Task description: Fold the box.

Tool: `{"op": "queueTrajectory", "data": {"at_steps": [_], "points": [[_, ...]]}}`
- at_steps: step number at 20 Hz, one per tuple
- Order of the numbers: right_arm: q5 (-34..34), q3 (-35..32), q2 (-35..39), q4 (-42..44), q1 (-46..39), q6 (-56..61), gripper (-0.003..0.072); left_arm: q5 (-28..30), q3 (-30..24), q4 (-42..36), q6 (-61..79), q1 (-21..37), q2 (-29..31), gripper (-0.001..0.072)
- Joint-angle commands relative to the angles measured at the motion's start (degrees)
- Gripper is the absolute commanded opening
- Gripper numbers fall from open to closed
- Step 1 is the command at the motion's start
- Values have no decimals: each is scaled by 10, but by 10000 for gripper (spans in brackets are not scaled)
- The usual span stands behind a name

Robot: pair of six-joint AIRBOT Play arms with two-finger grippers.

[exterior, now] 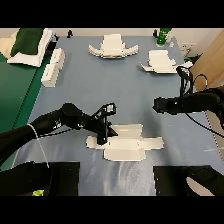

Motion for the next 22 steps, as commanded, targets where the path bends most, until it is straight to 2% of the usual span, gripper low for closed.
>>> {"op": "queueTrajectory", "data": {"at_steps": [1,2,3,11,15,18,22], "points": [[-31,0,0,29,1,-22,190,6,3,-1,-12,0,0,13],[-42,0,0,35,5,-37,166,6,3,-1,-12,0,0,13],[-54,-1,0,34,13,-56,1,6,3,-1,-12,0,0,13],[-75,-65,9,31,118,-70,2,-1,3,-1,-25,-1,-1,13],[-99,-71,16,32,156,-56,2,-5,3,-1,-25,-1,-1,13],[-124,-79,60,17,216,-23,1,-5,3,-1,-25,-1,-1,13],[-97,-140,173,5,365,-15,1,-5,3,-1,-25,-1,-1,13]]}}
